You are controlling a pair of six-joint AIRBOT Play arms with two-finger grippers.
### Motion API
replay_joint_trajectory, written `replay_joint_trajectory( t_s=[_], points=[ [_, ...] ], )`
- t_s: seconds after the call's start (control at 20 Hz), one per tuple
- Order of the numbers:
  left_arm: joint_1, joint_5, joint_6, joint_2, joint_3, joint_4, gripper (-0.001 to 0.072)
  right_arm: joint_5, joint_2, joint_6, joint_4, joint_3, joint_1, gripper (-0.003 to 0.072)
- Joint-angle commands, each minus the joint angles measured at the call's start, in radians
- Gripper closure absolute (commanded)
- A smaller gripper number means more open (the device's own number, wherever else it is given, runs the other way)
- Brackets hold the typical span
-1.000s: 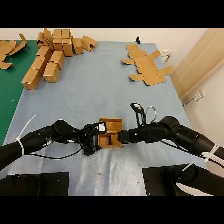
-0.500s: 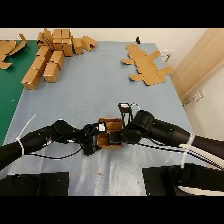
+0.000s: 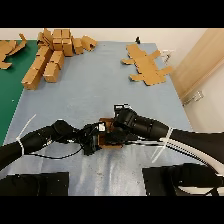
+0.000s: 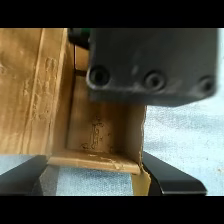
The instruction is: Fold the box.
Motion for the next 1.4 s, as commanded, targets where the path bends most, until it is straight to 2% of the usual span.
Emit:
replay_joint_trajectory(
  t_s=[0.0,0.2,0.4,0.55,0.6,0.65,0.7,0.75,1.05,1.35],
  points=[
    [0.000,0.000,0.000,0.000,0.001,0.000,0.0097,0.002,-0.029,0.010,0.002,0.007,0.002,0.0409],
    [0.000,0.000,0.000,0.000,0.001,0.000,0.0097,0.014,-0.037,0.010,0.003,0.008,0.002,0.0588],
    [0.000,0.000,0.000,0.000,0.001,0.000,0.0097,0.014,-0.037,0.010,0.014,0.008,0.002,0.0682],
    [0.000,0.000,0.000,0.000,0.001,0.000,0.0097,0.015,-0.037,0.009,0.014,0.008,0.002,0.0682],
    [0.000,0.000,0.000,0.000,0.001,0.000,0.0097,0.015,-0.037,0.008,0.014,0.010,0.002,0.0653],
    [0.000,0.000,0.000,0.000,0.001,0.000,0.0097,0.014,-0.037,0.008,0.016,0.014,0.002,0.0466],
    [0.000,0.000,0.000,0.000,0.001,0.000,0.0097,0.013,-0.037,0.008,0.018,0.021,0.002,0.0334],
    [0.000,0.000,0.000,0.000,0.001,0.000,0.0097,0.013,-0.037,0.008,0.018,0.030,0.002,0.0313],
    [0.000,0.000,0.000,0.000,0.001,0.000,0.0097,-0.072,-0.032,0.008,0.013,0.059,0.001,0.0311],
    [0.000,0.000,0.000,0.000,0.001,0.000,0.0097,-0.090,-0.032,0.005,0.002,0.059,-0.001,0.0312]
  ],
)
